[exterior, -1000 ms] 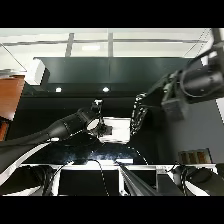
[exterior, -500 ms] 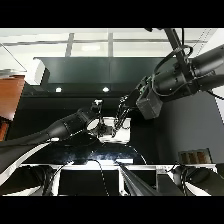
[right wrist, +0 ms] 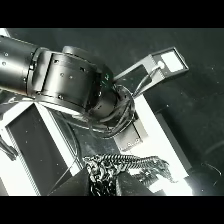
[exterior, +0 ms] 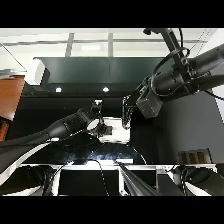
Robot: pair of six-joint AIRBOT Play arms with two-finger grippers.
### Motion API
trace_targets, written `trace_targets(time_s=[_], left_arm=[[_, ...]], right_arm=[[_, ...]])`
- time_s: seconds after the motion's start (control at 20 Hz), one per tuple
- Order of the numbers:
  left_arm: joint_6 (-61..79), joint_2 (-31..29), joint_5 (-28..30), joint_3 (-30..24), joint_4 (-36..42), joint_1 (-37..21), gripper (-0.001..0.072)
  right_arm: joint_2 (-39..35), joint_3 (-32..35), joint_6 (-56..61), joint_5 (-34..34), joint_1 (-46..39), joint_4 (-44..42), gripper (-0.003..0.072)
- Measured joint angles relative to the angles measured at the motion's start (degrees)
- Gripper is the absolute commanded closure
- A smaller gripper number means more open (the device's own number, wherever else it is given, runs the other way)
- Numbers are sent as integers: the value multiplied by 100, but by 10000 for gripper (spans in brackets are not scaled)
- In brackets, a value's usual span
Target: Fold the box and place the chain.
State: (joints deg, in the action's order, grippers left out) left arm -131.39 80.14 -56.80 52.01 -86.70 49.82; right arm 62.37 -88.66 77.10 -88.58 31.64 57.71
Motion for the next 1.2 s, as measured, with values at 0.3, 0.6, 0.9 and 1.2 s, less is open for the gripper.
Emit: trace_targets(time_s=[0.3, 0.6, 0.9, 1.2], left_arm=[[0, 0, 0, 0, 0, 0, 682], [0, 0, 0, 0, -2, 0, 682], [-2, 0, 0, 0, -2, 0, 682], [0, 0, -4, 0, -2, 0, 682]], right_arm=[[0, 640, 55, -24, 0, -9, 665], [2, 1458, 63, 363, 122, -39, 664], [20, 1993, 129, 960, 341, -24, 663], [24, 2343, 195, 1276, 380, 63, 654]])
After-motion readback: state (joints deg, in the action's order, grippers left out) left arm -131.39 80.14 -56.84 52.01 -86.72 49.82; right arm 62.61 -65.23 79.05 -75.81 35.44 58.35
